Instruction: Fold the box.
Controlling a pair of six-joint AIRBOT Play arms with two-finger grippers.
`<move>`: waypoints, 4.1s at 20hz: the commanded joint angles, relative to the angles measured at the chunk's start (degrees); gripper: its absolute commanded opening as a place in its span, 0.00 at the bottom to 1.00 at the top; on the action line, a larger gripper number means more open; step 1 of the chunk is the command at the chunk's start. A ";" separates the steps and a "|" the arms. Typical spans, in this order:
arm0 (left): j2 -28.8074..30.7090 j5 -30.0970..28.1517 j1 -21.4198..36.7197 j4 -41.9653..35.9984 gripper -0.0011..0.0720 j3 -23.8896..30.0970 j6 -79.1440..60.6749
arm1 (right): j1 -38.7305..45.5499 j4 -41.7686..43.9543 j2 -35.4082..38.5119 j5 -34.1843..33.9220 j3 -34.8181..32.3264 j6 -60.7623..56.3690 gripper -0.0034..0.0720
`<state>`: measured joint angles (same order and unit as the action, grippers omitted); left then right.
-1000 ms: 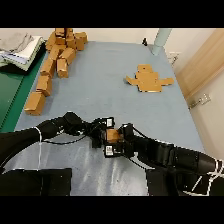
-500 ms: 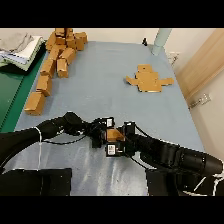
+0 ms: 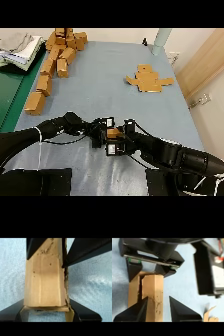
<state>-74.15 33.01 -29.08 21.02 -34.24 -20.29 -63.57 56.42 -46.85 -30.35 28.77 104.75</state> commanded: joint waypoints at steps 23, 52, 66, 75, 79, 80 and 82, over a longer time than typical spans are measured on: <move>0.04 -0.02 0.00 0.02 0.68 0.00 0.00 | -0.13 12.92 -2.82 0.37 0.42 -0.70 0.16; 0.04 -0.02 0.00 0.02 0.68 0.00 0.00 | 0.48 14.21 -0.15 -3.13 0.42 0.68 0.05; 0.04 -0.02 0.00 0.02 0.68 0.00 0.00 | 0.46 15.56 -2.21 -3.17 0.44 0.68 0.05; 0.04 -0.02 0.00 0.02 0.68 0.00 0.00 | 0.50 9.81 4.90 -20.79 0.44 -4.00 0.05; 0.04 -0.02 0.00 0.02 0.68 0.02 0.00 | 0.50 0.87 4.90 -34.95 0.44 -25.59 0.05; 0.04 -0.02 0.00 0.02 0.68 0.00 0.00 | 0.52 -0.94 4.90 -38.86 0.44 -33.40 0.05; 0.04 -0.02 0.00 0.00 0.68 0.00 0.00 | 1.33 -1.09 4.90 -44.72 0.44 -47.84 0.05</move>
<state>-74.15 32.99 -29.10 21.04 -34.24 -20.29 -62.74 59.07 -42.06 -63.92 29.17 77.89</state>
